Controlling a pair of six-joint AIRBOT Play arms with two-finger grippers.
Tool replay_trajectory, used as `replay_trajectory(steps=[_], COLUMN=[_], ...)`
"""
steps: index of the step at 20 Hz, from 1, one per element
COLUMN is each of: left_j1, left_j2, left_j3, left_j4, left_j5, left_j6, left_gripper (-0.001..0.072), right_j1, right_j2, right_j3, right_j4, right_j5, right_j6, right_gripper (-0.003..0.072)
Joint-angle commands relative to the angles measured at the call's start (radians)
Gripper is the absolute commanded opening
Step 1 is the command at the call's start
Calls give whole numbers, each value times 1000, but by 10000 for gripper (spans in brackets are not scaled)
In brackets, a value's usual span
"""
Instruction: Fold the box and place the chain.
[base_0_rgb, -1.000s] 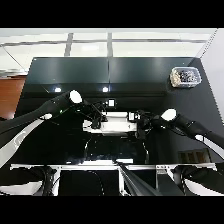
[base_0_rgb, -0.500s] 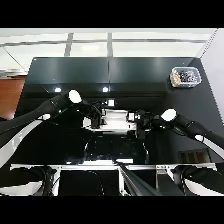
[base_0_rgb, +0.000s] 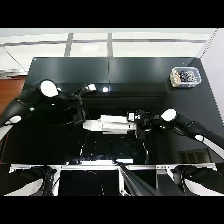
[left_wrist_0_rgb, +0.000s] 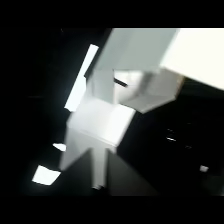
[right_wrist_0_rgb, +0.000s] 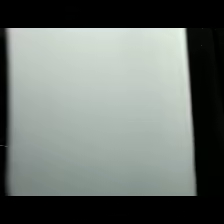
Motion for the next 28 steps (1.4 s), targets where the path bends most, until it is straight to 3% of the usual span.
replay_trajectory(steps=[1,3,6,10,13,15,21,28], left_j1=[34,0,-72,-61,-62,-56,-56,-42], left_j2=[24,24,24,28,20,-17,-157,-163], left_j3=[-39,-118,-220,-226,-226,-226,-226,-202], left_j4=[-170,-313,-488,-711,-764,-729,-730,-694], left_j5=[-237,-214,-27,241,500,589,539,455], left_j6=[-173,-168,-24,151,179,183,176,171], left_gripper=[26,25,25,25,28,28,26,24], right_j1=[1,1,1,1,1,1,1,1], right_j2=[-1,-1,-1,-1,-1,-1,-1,-1], right_j3=[0,0,0,0,0,0,0,0], right_j4=[3,2,3,3,2,2,3,3], right_j5=[-1,0,0,0,0,0,0,0], right_j6=[0,0,0,0,0,0,0,0], right_gripper=[187,187,187,187,187,187,188,187])
